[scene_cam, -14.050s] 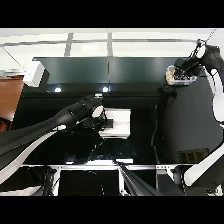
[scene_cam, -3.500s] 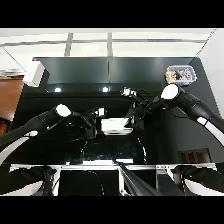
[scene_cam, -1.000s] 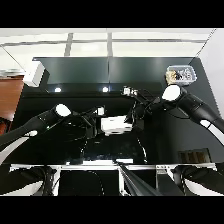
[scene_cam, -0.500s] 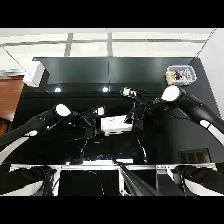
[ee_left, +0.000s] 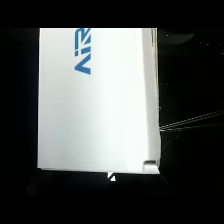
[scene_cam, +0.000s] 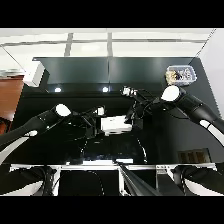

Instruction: Fold the box and place the chain.

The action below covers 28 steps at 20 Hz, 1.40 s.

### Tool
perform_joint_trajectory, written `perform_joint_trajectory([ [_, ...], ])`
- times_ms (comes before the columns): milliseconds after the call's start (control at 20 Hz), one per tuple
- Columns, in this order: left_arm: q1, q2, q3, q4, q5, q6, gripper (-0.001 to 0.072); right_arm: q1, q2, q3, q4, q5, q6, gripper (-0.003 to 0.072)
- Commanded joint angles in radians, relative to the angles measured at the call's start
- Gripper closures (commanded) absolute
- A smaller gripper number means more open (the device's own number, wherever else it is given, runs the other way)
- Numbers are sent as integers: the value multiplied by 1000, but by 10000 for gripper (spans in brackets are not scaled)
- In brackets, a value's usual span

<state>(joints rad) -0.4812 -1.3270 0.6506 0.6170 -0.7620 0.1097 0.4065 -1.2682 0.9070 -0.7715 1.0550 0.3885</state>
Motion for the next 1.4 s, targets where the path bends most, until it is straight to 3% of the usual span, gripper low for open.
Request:
perform_joint_trajectory([
  [0, -1, 0, 0, 0, -1, -1, 310, 1, 0, 0, -1, -3, -7, 269],
  [250, -1, 0, 0, 0, -1, -1, 310, 1, 3, 2, 0, 17, -7, 267],
  [300, -1, 0, 0, 0, -1, -1, 310, 1, 5, 5, 0, 29, -7, 134],
  [350, -1, 0, 0, 0, -1, -1, 310, 1, 6, 10, 0, 32, -7, 68],
  [750, -1, 0, 0, 0, -1, -1, 310, 27, -13, 14, 0, 9, -82, 72],
  [800, -1, 0, 0, 0, -1, -1, 310, 33, -14, 14, -5, -11, -81, 87],
  [900, -1, 0, 0, 0, -1, -1, 310, 37, -14, 14, -7, -31, -79, 377],
  [950, -1, 0, 0, 0, -1, -1, 310, 37, -14, 14, -8, -30, -79, 440],
  [1350, -1, 0, 0, 0, -1, -1, 310, 50, -14, 11, -16, -8, -76, 444],
])
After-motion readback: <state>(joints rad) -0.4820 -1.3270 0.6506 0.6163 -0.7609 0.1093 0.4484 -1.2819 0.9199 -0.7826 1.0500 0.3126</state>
